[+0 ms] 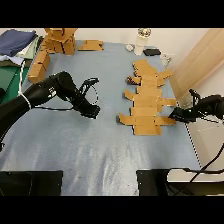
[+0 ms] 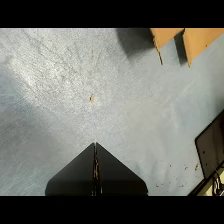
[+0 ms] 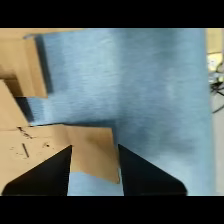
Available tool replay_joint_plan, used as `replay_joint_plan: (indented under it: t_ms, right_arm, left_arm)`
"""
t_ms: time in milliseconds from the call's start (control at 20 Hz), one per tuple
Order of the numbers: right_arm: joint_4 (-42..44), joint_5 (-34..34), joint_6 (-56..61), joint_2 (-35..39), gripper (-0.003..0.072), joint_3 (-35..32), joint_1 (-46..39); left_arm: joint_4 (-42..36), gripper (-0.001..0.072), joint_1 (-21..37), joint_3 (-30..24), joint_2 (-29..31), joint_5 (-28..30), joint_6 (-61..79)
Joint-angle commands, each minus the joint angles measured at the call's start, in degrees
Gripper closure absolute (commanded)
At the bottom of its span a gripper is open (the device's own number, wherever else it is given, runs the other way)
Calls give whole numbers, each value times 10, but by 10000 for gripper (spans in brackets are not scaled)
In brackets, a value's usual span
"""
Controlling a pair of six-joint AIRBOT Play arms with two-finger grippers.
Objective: Fold the box.
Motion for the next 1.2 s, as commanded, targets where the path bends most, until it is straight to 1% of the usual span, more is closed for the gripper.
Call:
replay_joint_plan:
  t_ms: [0,50,100,200,400,450,500,650,700,750,850,900,950,1000,1150]
  right_arm:
    - [68,-48,-56,-13,249,3,-3]
    - [84,-68,-62,-13,327,3,-1]
    - [96,-85,-68,-13,345,2,5]
    - [98,-99,-70,-15,346,2,27]
    - [99,-104,-70,-19,345,1,80]
    - [100,-107,-70,-19,386,1,90]
    - [100,-109,-70,-19,446,1,98]
    - [101,-110,-70,-19,449,1,120]
    - [101,-111,-70,-19,480,1,127]
    - [101,-118,-70,-19,689,1,134]
    - [119,-132,-68,-18,685,1,149]
    - [146,-140,-68,-16,685,-1,159]
    - [187,-141,-73,-7,685,-13,174]
    - [235,-135,-94,5,686,-33,192]
    - [344,-93,-153,42,686,-126,252]
  left_arm:
    - [-20,695,0,0,0,2,0]
    - [-35,695,0,0,0,2,0]
    - [-48,695,0,0,0,2,1]
    - [-63,695,0,0,0,2,5]
    - [-75,695,0,0,1,-12,5]
    - [-75,695,0,0,0,-15,5]
    - [-75,695,0,0,0,-16,5]
    - [-75,695,0,0,0,-19,5]
    - [-75,695,0,0,0,-20,5]
    - [-78,695,0,0,1,-25,5]
    - [-101,692,7,0,2,-35,31]
    - [-118,545,16,0,3,-42,47]
    - [-140,208,31,0,3,-50,50]
    - [-153,170,46,0,3,-57,51]
    - [-166,170,91,0,3,-95,70]
